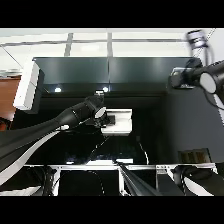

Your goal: Fold the box and place the chain.

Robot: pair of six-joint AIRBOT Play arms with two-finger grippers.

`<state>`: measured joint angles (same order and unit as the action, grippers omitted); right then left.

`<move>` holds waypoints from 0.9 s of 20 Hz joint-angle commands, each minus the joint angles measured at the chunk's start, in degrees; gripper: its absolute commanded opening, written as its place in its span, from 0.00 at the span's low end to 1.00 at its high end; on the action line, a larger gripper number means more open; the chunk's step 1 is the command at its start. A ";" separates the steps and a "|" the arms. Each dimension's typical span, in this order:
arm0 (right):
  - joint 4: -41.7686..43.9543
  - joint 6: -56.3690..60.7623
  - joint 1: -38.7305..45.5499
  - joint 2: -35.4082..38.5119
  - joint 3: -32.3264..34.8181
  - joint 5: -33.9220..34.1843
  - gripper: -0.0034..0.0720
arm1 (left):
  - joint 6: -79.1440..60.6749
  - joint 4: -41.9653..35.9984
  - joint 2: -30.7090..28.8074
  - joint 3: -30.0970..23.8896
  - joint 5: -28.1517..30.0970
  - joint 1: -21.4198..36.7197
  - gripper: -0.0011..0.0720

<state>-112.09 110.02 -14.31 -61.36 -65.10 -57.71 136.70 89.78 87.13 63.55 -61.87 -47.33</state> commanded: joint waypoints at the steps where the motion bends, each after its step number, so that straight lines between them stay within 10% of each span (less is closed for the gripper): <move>1: 1.60 10.62 15.87 -6.73 0.79 16.26 0.99 | 0.02 0.33 0.02 0.00 0.42 0.04 0.05; 5: 21.35 9.27 25.62 -24.55 -12.83 13.07 0.99 | 0.02 0.24 0.02 0.00 0.11 0.02 0.05; 12: 17.53 9.29 26.56 -54.55 -50.58 -10.78 0.98 | 0.02 0.22 0.02 0.00 0.07 0.02 0.05; 18: 12.83 12.59 27.34 -59.04 -53.66 -12.61 0.98 | 0.04 0.83 0.02 0.00 0.31 0.04 0.05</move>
<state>-97.21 120.44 12.40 -117.80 -116.42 -68.38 136.73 90.17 87.13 63.55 -61.63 -47.33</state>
